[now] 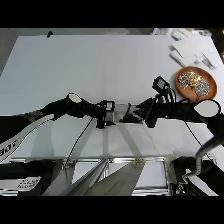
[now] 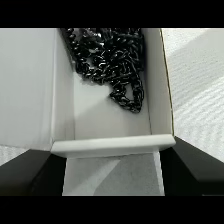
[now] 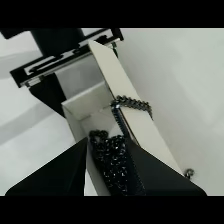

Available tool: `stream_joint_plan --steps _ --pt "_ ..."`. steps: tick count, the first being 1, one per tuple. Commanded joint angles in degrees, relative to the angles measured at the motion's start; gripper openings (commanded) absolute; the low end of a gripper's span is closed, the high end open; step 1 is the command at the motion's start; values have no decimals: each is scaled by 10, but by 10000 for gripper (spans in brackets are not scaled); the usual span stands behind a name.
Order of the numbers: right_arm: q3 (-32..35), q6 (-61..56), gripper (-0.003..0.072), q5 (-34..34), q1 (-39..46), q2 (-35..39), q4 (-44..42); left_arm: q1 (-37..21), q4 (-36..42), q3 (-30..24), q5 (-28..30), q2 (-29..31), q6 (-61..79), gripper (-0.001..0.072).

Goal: Fold the box and place the chain.

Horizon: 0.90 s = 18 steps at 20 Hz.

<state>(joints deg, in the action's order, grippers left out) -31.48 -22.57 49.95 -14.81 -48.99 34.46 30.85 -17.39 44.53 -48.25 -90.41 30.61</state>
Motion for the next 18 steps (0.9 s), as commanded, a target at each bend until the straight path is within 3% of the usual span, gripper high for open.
stream_joint_plan --steps 1,7,13,18 --pt "-6 -24 268 -10 -2 -7 11 0 0 0 0 0 0 203" --pt "-10 -132 252 -9 -20 -45 12 0 0 0 0 0 0 203" --pt "-10 -214 278 -107 -77 -50 11 0 0 0 0 0 0 203" --pt "-10 -227 277 -144 -77 -50 13 0 0 0 0 0 0 203"
